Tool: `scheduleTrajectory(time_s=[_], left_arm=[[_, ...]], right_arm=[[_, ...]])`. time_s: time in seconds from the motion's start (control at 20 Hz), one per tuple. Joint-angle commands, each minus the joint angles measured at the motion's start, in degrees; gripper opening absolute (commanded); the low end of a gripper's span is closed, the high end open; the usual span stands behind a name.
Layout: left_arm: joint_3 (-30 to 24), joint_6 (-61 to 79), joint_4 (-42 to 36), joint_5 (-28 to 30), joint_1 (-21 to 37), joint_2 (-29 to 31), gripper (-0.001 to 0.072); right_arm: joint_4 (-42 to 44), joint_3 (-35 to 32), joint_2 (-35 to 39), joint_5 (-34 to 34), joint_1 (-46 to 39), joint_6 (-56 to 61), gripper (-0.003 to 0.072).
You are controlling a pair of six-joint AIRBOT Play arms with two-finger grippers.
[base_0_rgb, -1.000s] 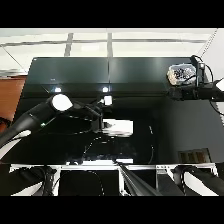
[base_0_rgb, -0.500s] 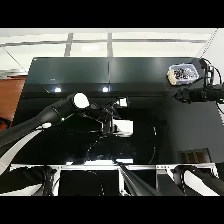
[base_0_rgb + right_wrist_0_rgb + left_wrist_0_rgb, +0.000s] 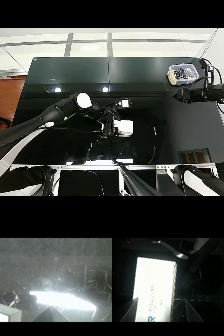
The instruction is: Fold the box and place the chain.
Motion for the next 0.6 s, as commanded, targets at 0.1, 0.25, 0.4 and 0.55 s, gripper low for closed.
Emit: scheduleTrajectory(time_s=[0.1, 0.25, 0.4, 0.55], left_arm=[[1.2, -1.55, 2.89, -0.2, -0.76, -0.63, 0.0708], [3.63, -1.6, 2.82, -0.85, -1.11, -0.7, 0.0708], [5.53, -3.58, 3.04, -1.7, -1.09, -0.7, 0.0708], [5.64, -12.24, 7.87, -2.45, -1.09, -2.21, 0.0708]], right_arm=[[0.02, 0.04, 0.02, 0.02, -0.04, -0.09, 0.002], [0.02, 0.04, 0.02, 0.11, -0.04, -0.09, 0.002], [0.02, 0.02, 0.02, 0.09, -0.04, -0.52, 0.002], [0.02, 0.02, 0.02, 0.07, -0.04, -1.16, 0.002]])
